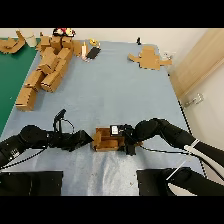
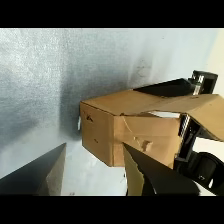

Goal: Fold the box.

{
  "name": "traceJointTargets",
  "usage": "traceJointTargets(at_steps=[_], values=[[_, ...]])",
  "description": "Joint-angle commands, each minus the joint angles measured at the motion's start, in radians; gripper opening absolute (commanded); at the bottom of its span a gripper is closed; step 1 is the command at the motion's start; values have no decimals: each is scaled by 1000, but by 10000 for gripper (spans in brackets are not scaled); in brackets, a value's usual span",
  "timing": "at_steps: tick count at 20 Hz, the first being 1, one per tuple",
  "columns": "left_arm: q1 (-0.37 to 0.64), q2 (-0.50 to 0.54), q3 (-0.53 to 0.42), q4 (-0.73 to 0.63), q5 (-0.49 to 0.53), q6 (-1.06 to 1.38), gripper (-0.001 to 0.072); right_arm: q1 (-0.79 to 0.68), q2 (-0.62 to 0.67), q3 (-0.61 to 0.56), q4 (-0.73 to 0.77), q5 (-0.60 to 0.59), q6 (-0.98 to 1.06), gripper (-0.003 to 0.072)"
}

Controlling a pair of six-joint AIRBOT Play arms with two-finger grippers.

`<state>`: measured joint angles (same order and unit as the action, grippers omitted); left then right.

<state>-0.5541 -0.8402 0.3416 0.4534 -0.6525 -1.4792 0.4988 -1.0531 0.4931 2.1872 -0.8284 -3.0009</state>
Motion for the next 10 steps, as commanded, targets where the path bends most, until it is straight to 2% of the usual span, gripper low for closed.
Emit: traceJointTargets(at_steps=[1,10], values=[[-2,0,0,-56,-39,60,554,1,1,0,0,0,0,532],[-3,-27,0,-115,-46,105,554,1,1,0,0,0,0,532]])
